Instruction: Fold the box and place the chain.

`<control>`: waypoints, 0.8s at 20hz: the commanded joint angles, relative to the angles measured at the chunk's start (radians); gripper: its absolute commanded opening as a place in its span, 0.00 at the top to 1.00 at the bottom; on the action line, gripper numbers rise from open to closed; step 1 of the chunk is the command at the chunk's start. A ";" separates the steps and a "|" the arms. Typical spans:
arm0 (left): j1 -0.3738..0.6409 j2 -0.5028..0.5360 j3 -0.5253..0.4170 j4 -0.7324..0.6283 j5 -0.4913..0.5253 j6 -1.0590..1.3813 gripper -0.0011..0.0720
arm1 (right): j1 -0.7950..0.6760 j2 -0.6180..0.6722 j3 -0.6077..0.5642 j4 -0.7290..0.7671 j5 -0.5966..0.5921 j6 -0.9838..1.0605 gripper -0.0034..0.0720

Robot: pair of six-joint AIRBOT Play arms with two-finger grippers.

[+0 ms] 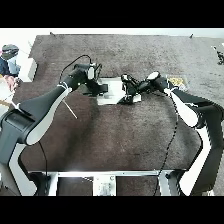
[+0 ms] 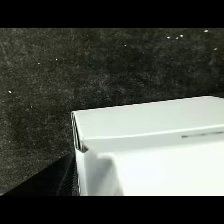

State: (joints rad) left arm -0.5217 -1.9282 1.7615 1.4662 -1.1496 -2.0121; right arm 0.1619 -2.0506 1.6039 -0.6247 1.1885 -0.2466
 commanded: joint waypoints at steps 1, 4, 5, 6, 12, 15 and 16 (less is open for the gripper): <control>-0.021 -0.037 0.064 0.078 -0.066 -0.056 0.59 | 0.001 0.000 0.000 0.000 0.000 0.000 0.48; -0.024 -0.044 0.066 0.097 -0.074 -0.084 0.60 | 0.001 0.000 0.000 0.000 0.000 0.000 0.48; -0.024 -0.049 0.069 0.103 -0.083 -0.086 0.61 | 0.001 0.000 0.000 0.000 0.000 0.000 0.48; -0.024 -0.051 0.069 0.107 -0.090 -0.092 0.61 | 0.001 0.000 0.000 0.000 0.000 0.000 0.48; -0.025 -0.056 0.069 0.143 -0.095 -0.108 0.65 | 0.001 0.000 0.000 0.000 0.000 0.000 0.48; -0.039 -0.056 0.069 0.176 -0.088 -0.108 0.74 | 0.001 0.000 0.000 0.000 0.000 0.000 0.48; -0.041 -0.056 0.069 0.177 -0.084 -0.108 0.74 | 0.001 0.000 0.000 0.000 0.000 0.000 0.48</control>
